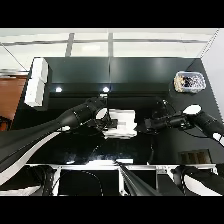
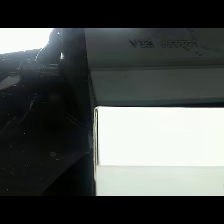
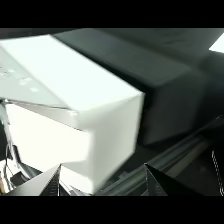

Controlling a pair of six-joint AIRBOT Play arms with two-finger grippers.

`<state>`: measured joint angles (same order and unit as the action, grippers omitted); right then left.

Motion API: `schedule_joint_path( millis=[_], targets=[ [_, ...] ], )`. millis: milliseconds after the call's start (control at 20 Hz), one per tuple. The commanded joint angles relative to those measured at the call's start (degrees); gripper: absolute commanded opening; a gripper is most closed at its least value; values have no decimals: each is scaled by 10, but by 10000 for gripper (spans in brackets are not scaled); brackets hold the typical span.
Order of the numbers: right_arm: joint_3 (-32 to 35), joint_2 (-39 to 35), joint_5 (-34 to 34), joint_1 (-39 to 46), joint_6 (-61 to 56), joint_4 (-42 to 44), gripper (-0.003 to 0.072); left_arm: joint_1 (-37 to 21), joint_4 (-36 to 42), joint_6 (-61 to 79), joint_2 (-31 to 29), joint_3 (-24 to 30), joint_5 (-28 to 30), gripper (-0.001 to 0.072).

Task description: Fold the box and place the chain.

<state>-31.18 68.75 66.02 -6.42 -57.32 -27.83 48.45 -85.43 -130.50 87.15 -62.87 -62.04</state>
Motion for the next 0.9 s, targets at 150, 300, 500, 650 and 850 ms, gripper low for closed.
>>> schedule_joint_path(
  millis=[150,300,500,650,850],
  targets=[
    [-65,0,-90,-118,-113,-110,609,0,0,0,0,0,0,26],
    [-91,1,-117,-167,-207,-174,608,0,0,0,0,0,0,26],
    [-119,6,-126,-208,-304,-269,607,0,0,0,0,0,0,25],
    [-139,18,-126,-233,-360,-311,556,0,3,0,0,0,0,25],
    [-167,40,-125,-264,-455,-382,426,0,5,0,0,0,0,25]
  ],
)
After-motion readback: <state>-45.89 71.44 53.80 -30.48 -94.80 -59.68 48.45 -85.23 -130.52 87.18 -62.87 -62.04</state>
